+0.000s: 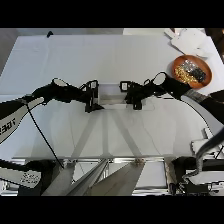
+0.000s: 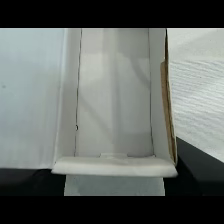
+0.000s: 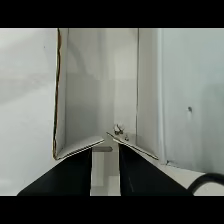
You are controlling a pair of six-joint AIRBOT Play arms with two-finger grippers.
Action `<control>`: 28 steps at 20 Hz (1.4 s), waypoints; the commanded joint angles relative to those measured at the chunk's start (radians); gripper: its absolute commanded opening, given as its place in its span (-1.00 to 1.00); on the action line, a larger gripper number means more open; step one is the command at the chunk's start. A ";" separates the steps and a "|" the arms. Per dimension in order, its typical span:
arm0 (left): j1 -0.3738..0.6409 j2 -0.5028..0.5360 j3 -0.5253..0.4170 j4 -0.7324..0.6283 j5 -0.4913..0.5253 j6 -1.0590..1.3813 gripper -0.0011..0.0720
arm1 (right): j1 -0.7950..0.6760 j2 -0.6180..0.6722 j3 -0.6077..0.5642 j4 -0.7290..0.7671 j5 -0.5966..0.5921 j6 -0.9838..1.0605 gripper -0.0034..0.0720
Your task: Fold the box and place the chain.
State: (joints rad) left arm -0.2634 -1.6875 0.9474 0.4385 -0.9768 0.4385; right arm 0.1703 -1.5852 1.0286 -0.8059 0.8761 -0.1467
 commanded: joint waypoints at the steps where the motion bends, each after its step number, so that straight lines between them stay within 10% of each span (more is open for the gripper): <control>1: 0.000 0.001 0.000 0.000 0.000 0.000 -0.39 | 0.001 -0.002 0.000 0.060 -0.006 -0.001 -0.50; 8: 0.000 0.001 0.000 0.000 0.000 0.000 -0.39 | 0.001 -0.002 0.000 0.088 -0.004 0.015 0.20; 10: 0.000 0.001 0.000 0.000 0.000 0.000 -0.39 | 0.001 -0.002 0.000 0.088 0.002 0.015 0.09; 12: 0.000 0.001 0.000 0.000 0.000 0.000 -0.39 | 0.001 -0.002 0.000 0.077 0.007 0.016 -0.90; 28: 0.000 0.001 0.000 0.000 0.000 0.000 -0.39 | -0.053 0.259 0.000 0.102 0.082 0.296 -0.88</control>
State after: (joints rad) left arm -0.2638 -1.6875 0.9470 0.4377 -0.9764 0.4381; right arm 0.1486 -1.3907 1.0290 -0.7067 0.9573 0.0486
